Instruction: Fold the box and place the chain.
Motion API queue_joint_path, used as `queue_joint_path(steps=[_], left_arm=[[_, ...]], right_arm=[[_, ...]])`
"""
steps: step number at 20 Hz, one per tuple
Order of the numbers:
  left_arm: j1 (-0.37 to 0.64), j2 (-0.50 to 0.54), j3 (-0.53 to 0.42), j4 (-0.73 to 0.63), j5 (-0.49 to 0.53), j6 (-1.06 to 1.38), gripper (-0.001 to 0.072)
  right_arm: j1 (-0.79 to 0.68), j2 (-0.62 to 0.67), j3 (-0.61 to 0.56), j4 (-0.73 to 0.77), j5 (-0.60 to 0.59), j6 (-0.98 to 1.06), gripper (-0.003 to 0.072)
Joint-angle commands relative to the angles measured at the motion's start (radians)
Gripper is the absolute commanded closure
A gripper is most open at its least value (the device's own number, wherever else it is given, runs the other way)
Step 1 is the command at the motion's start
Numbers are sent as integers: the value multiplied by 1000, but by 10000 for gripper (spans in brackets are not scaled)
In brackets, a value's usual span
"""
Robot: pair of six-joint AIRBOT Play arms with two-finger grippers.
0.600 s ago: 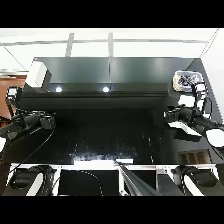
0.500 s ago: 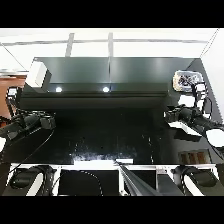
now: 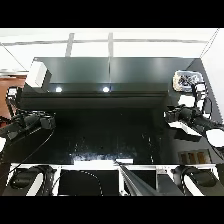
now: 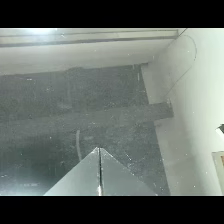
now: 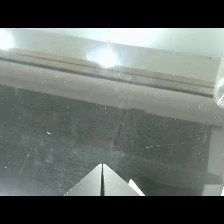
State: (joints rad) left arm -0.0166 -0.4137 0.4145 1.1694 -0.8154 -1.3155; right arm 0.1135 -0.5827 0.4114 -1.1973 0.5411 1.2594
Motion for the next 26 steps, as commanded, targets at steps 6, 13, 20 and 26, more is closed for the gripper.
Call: queue_joint_path(steps=[6,13,20,26], left_arm=[[-1,1,-1,-4,89,0,688],[-5,-26,-1,-38,297,0,255],[-29,-95,0,-37,305,1,-4],[-107,-203,0,-29,306,3,-3]], right_arm=[[1,0,0,20,-26,0,686],[-393,-103,115,-53,-462,63,664],[-1032,-589,513,-192,332,122,-34],[-1050,-844,666,-206,769,-235,-34]])
